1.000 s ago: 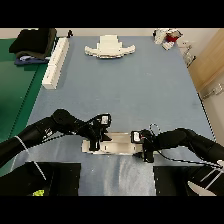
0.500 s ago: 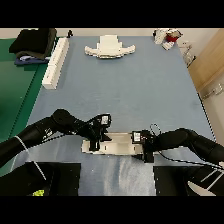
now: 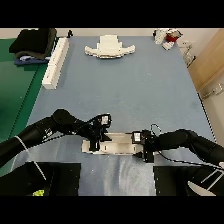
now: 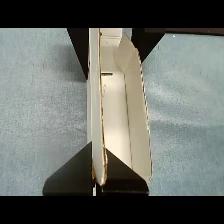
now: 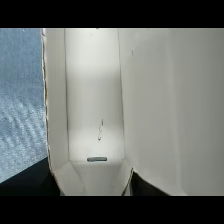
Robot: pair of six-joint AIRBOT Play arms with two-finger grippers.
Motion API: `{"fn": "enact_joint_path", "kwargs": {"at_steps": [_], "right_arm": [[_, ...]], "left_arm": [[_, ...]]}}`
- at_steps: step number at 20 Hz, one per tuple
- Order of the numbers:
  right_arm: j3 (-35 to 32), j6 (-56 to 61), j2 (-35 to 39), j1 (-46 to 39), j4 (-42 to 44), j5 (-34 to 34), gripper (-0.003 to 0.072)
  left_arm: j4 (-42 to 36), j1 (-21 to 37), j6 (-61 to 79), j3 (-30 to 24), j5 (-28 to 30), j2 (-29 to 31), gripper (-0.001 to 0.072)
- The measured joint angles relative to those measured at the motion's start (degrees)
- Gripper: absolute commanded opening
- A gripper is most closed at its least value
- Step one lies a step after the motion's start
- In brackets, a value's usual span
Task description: Fold the box.
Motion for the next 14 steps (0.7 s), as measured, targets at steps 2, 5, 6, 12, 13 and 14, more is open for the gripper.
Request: {"fn": "enact_joint_path", "kwargs": {"at_steps": [2, 5, 6, 12, 13, 14], "right_arm": [[-0.15, 0.00, 0.00, 0.00, 0.02, 0.09, 0.0548], [-0.33, 0.00, 0.00, 0.00, 0.02, 0.17, 0.0551], [-0.35, 0.00, 0.00, 0.00, 0.02, 0.20, 0.0588], [-0.42, 0.00, 0.02, 0.00, 0.22, 0.17, 0.0612], [-0.42, 0.00, 0.02, 0.00, 0.44, 0.17, 0.0612], [-0.37, 0.00, 0.02, 0.00, 0.63, 0.20, 0.0612]], "left_arm": [[0.02, 0.00, 0.02, 0.00, 0.00, 0.00, 0.0013], [0.02, 0.00, 0.02, 0.00, 0.00, 0.00, 0.0013], [0.02, 0.00, 0.02, 0.00, 0.02, 0.00, 0.0013], [0.02, 0.00, 0.02, 0.00, 0.07, 0.00, 0.0013], [0.02, 0.00, 0.02, 0.00, 0.07, 0.00, 0.0013], [0.02, 0.00, 0.02, 0.00, 0.07, 0.00, 0.0013]]}}
